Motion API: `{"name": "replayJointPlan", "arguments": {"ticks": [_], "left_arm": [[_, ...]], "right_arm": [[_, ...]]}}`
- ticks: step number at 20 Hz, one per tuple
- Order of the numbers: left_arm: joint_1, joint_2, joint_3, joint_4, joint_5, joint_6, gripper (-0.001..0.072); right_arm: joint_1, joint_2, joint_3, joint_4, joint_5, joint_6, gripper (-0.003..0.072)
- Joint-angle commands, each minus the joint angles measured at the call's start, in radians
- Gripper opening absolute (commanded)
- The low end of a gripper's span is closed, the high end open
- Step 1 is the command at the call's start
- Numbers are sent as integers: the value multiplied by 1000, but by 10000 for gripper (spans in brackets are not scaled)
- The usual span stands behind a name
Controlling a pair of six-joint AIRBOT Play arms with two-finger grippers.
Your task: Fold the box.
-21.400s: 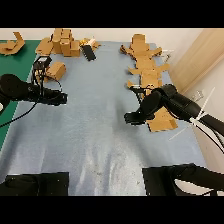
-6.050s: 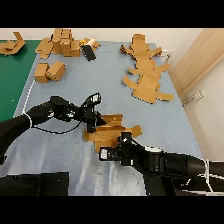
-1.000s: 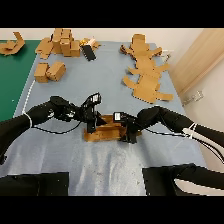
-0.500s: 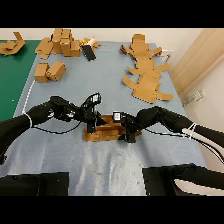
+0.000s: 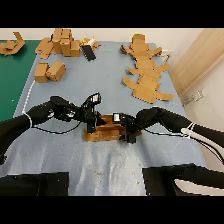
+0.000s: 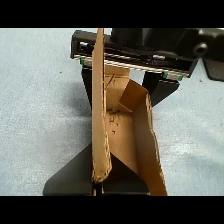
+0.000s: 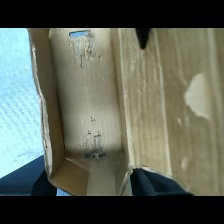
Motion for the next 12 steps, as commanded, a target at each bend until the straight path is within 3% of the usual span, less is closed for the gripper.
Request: {"name": "replayJointPlan", "arguments": {"ticks": [1, 2, 3, 12], "left_arm": [[0, 0, 0, 0, 0, 0, 14], [0, 0, 0, 0, 0, 0, 14], [0, 0, 0, 0, 0, 0, 14], [0, 0, 0, 0, 0, 0, 14]], "right_arm": [[1, -3, 0, -2, -6, 1, 571], [1, -3, 0, -1, -7, 1, 557], [1, -3, 0, -2, -14, 1, 492], [-1, 22, 0, 3, -24, 2, 524]]}}
